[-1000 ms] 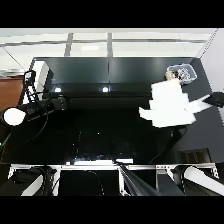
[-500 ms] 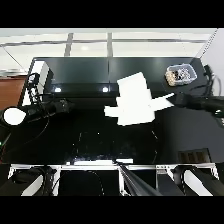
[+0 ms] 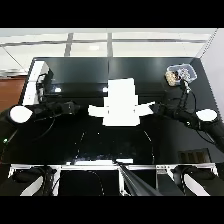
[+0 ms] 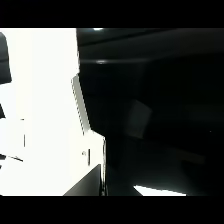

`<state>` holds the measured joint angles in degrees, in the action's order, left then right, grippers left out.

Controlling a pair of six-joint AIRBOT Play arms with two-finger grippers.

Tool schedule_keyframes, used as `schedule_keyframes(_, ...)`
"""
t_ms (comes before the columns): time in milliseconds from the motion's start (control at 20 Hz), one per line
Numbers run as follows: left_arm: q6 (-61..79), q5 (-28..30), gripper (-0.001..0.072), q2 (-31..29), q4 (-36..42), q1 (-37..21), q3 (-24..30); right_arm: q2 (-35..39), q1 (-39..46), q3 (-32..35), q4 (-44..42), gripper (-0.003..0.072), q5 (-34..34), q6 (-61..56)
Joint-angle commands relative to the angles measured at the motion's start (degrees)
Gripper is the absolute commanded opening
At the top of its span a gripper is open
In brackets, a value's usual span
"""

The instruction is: Fold the box and place the chain.

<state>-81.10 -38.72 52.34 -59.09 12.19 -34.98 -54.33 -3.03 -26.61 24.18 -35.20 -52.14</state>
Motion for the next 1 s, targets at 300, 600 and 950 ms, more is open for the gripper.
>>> schedule_keyframes(300,13.05,-15.74,0.0689,31.04,25.55,0.74,-22.23,0.07,-7.54,0.57,0.04,0.0019,0.39,0.04)
schedule_keyframes(600,13.81,-23.12,0.0689,43.19,26.16,-0.2,-27.28,0.07,-8.41,0.57,0.02,0.0019,0.94,0.04)
schedule_keyframes(950,36.35,-47.12,0.0607,52.13,32.5,0.31,-34.69,0.07,-8.52,0.57,0.02,0.0019,0.48,0.04)
